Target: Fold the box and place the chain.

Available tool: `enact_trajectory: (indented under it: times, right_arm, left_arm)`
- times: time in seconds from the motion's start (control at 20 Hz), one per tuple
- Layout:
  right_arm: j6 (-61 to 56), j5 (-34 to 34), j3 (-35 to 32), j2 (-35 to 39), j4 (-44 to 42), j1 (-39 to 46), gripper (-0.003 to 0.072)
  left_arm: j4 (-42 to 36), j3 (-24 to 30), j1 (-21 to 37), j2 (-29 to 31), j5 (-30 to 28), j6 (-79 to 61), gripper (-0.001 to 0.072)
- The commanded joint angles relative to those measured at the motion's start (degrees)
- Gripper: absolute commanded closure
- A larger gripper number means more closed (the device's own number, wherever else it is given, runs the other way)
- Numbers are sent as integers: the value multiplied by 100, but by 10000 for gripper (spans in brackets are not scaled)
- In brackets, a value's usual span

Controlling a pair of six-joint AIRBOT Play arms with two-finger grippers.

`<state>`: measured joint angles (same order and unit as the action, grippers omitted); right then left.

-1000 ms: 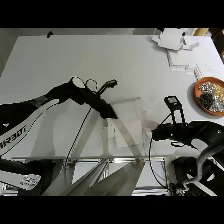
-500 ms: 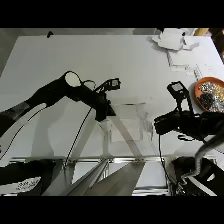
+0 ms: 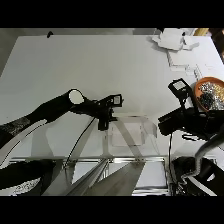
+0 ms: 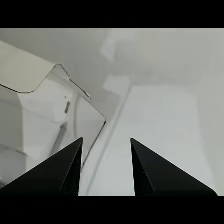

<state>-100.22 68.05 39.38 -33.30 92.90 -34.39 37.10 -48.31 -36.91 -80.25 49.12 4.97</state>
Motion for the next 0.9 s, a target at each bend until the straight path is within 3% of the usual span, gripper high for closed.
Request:
enact_trajectory:
  times: [0.0, 0.85]
  right_arm:
    - [24, -262, 11, -4, -240, -7, 348]
    - [24, -310, -4, -4, -295, -7, 348]
  left_arm:
    - [-24, 96, -33, -66, -367, -723, 706]
    - [-472, 96, -33, -291, -313, -1272, 705]
